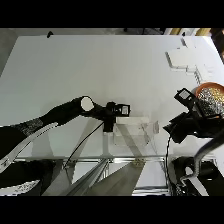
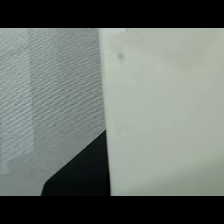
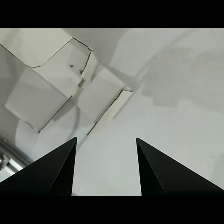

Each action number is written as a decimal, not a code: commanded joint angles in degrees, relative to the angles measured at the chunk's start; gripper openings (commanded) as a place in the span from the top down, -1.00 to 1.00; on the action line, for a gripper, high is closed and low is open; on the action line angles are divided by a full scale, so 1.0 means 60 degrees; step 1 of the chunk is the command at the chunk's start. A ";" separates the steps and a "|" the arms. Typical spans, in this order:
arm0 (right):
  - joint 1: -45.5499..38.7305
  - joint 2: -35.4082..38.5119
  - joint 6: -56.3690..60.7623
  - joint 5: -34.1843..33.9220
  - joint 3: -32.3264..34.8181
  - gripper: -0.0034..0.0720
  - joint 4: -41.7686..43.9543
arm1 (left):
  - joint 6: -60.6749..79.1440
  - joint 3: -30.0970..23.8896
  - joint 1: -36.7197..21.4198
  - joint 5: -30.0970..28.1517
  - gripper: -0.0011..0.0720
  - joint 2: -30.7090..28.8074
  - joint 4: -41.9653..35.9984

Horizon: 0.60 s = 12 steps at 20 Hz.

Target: Fold the box and place the chain.

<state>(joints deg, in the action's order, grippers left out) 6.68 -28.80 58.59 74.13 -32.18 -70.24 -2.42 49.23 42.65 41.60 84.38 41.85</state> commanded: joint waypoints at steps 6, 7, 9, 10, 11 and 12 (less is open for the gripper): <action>0.0007 -0.0007 -0.0007 0.0000 0.0007 -0.10 0.0000 | -0.0317 -0.0007 -0.0004 0.0069 0.95 0.0007 0.0466; 0.0007 -0.0007 -0.0015 0.0000 0.0007 -0.10 0.0000 | -0.0321 -0.0007 -0.0004 0.0076 0.95 0.0007 0.0463; 0.0007 -0.0007 -0.0033 0.0000 0.0007 -0.10 0.0000 | -0.0324 -0.0007 0.0000 0.0124 0.96 -0.0004 0.0459; 0.0007 -0.0007 -0.0033 0.0000 0.0007 -0.10 0.0000 | -0.0328 -0.0004 0.0000 0.0168 0.96 -0.0029 0.0459; 0.0007 -0.0007 -0.0033 0.0000 0.0007 -0.10 0.0000 | -0.0364 -0.0004 0.0000 0.0211 0.96 -0.0077 0.0459; 0.0007 -0.0007 -0.0036 -0.0004 0.0007 -0.10 0.0000 | -0.0426 0.0015 0.0000 0.0248 0.96 -0.0149 0.0474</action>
